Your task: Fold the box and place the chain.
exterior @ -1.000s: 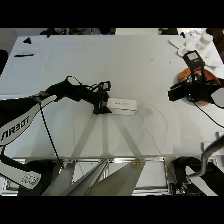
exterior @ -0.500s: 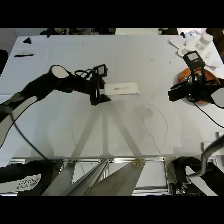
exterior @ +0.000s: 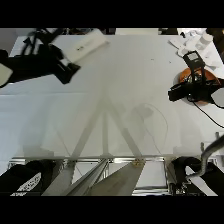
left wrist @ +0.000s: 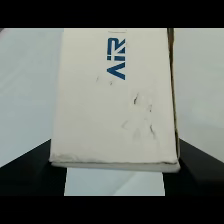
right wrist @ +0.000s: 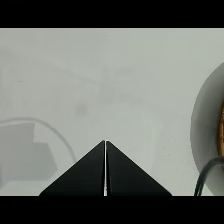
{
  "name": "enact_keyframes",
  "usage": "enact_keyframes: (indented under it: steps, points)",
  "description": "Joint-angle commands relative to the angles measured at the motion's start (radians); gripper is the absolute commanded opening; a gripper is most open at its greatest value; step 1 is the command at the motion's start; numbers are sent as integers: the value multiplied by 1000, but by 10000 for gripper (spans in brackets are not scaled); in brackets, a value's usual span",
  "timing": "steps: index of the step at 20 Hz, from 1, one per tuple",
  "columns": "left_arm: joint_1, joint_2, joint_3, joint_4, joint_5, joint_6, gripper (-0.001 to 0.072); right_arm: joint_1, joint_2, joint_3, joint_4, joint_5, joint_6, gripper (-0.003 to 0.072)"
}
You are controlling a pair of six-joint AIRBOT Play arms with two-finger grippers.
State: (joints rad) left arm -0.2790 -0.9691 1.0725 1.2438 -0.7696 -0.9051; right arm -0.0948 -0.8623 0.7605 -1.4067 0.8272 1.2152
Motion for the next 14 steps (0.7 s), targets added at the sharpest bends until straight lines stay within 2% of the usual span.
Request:
enact_keyframes:
  steps: [1, 5, 8, 12, 14]
  points:
    - [136, 86, 1, 257, -43, -332, 15, -1, 0, 0, 0, 0, 0, 10]
    - [314, 61, 1, 254, -109, -334, 15, -1, 0, 0, 0, -1, 0, 10]
    - [398, -2, 1, 253, -105, -334, 16, -1, 0, 0, 0, -1, 0, 10]
    - [426, -163, 1, 245, -68, -334, 13, -1, 0, 0, 0, -1, 0, 10]
    - [425, -256, 1, 226, 10, -332, 8, -1, 0, 0, 0, -1, 0, 10]
